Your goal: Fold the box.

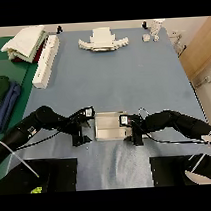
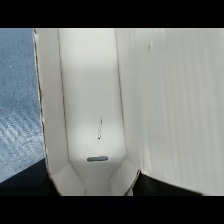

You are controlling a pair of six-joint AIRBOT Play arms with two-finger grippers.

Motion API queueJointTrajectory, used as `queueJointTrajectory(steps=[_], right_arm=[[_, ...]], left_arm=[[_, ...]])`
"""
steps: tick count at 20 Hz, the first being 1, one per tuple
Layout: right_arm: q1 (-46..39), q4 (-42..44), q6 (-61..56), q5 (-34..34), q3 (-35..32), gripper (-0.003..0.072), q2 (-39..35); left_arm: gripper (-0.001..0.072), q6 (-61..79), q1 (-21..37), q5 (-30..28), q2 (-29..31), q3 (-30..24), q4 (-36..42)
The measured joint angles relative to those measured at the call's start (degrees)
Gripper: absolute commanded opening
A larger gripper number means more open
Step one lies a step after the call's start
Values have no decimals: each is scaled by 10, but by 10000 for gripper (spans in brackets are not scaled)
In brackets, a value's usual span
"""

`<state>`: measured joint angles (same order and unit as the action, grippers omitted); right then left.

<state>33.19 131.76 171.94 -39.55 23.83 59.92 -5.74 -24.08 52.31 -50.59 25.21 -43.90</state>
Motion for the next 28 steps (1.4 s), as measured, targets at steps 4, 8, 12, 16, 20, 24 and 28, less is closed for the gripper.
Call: queueJointTrajectory(steps=[4,8,12,16,20,24,28], right_arm=[[0,0,0,0,0,515,0],[0,0,0,0,0,515,0],[0,0,0,0,0,515,0],[0,0,0,0,0,515,0],[0,0,0,0,0,515,0],[0,0,0,0,0,515,0],[0,0,0,0,0,514,0]], left_arm=[[702,93,1,-31,-35,-8,53],[702,155,-12,-56,-59,-10,88],[702,176,-18,-66,-75,-10,103],[702,182,-31,-82,-94,-10,108],[702,184,-46,-100,-108,-11,110],[701,186,-51,-109,-114,-13,110],[702,186,-52,-112,-115,-14,112]])
